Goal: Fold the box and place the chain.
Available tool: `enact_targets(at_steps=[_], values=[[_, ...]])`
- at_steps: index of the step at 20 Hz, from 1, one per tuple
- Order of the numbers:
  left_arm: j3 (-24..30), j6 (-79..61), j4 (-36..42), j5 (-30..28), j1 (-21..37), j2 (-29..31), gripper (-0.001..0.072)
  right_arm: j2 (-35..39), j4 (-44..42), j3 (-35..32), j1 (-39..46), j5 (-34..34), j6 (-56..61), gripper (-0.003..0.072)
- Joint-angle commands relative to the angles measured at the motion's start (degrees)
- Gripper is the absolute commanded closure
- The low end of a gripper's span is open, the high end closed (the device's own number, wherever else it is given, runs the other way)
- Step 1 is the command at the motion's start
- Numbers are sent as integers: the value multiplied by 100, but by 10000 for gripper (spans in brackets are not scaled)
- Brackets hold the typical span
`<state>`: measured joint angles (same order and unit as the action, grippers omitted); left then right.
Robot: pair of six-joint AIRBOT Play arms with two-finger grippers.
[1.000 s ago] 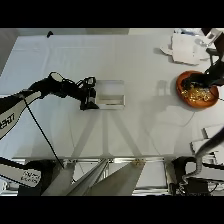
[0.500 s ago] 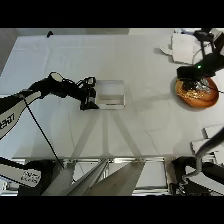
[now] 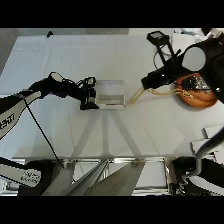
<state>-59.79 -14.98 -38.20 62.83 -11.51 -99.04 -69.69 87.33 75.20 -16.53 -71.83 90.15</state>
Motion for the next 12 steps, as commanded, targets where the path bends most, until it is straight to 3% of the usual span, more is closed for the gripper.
enact_targets(at_steps=[1, 5, 12], values=[[2, 0, -2, -2, -2, 0, 314, -122, 7, 2, -522, 420, 140, 674], [2, -2, 0, -2, -2, 0, 314, -540, 9, 2, -894, 826, 136, 674], [2, 0, 0, -2, -2, 0, 314, -1204, 15, 4, -1488, 2221, 133, 674]])
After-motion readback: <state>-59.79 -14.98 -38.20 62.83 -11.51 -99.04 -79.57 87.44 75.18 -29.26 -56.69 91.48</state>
